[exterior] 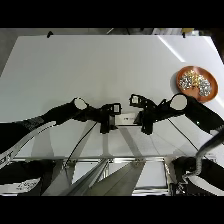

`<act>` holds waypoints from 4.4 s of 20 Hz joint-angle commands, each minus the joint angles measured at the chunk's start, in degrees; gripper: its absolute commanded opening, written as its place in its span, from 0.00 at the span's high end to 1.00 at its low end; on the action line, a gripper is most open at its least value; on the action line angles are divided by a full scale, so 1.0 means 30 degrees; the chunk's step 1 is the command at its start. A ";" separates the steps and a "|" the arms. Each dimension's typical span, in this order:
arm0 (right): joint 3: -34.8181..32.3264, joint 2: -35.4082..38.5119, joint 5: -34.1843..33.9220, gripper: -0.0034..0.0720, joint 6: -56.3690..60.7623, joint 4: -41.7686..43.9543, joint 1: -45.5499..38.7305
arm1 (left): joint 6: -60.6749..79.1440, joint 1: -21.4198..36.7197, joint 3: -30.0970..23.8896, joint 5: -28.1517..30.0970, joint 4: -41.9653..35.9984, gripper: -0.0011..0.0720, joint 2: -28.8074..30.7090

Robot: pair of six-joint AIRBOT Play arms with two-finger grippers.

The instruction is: Fold the box and place the chain.

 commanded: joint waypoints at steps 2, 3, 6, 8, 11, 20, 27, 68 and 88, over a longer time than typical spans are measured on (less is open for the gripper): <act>-0.0007 -0.0015 -0.0036 0.94 0.0007 0.0532 0.0007 | 0.0000 0.0000 -0.0007 -0.0007 0.0007 0.64 0.0015; -0.0007 -0.0015 -0.0044 0.94 0.0007 0.0408 0.0007 | 0.0007 0.0000 -0.0007 -0.0007 0.0007 0.64 0.0015; -0.0007 -0.0007 -0.0051 0.94 0.0015 -0.0080 0.0007 | 0.0007 0.0000 -0.0007 -0.0007 0.0007 0.64 0.0007; -0.0007 -0.0007 -0.0051 0.94 0.0015 -0.0131 0.0007 | 0.0007 0.0000 -0.0007 -0.0007 0.0007 0.64 0.0007; -0.0007 -0.0015 -0.0044 0.94 0.0007 -0.0131 0.0007 | 0.0000 0.0000 -0.0007 -0.0007 0.0007 0.64 0.0007; -0.0284 -0.0007 -0.0233 0.94 -0.0015 -0.0044 0.0007 | 0.0007 0.0000 -0.0007 -0.0007 0.0007 0.64 0.0007; -0.0262 0.1938 -0.0444 0.94 0.0058 0.0510 -0.0131 | 0.0000 0.0000 -0.0007 -0.0007 0.0007 0.64 0.0007; -0.0277 0.3468 0.3468 0.94 1.8549 -1.0615 -0.6717 | -0.4860 0.4605 -0.0007 0.0000 0.1056 0.63 0.6528; -0.0277 0.3468 0.3468 0.94 1.8527 -1.0615 -0.6717 | -1.9883 1.9941 -0.0015 -0.0546 1.4484 0.62 0.9486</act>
